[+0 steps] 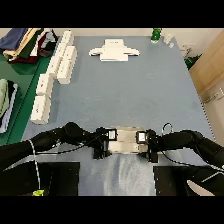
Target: Fold the box.
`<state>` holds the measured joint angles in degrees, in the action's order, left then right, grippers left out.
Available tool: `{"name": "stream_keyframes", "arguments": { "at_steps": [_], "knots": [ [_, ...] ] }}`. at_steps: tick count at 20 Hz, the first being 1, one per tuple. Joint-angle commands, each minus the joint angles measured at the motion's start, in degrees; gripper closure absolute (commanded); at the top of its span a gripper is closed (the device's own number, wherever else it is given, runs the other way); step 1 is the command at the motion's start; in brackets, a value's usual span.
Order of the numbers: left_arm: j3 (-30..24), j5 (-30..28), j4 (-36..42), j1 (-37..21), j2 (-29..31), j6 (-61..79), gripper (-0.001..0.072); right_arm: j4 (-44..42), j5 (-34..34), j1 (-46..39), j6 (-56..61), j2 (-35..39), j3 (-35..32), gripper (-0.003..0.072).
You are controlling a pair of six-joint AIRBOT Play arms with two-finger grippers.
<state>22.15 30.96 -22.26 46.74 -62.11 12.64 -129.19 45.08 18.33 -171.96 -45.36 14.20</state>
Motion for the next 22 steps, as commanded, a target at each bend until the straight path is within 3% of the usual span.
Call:
{"name": "stream_keyframes", "arguments": {
  "at_steps": [1, 22],
  "knots": [
    [0.0, -0.6, -0.1, 0.1, -0.1, 0.1, 0.0099, 0.0, 0.0, 0.0, 0.0, 0.0, 0.0, 0.0175],
    [0.0, -0.5, 0.0, 0.1, 0.0, 0.1, 0.0118, -0.3, 0.2, 0.0, 0.0, 0.0, 0.1, 0.0176]
  ]
}}
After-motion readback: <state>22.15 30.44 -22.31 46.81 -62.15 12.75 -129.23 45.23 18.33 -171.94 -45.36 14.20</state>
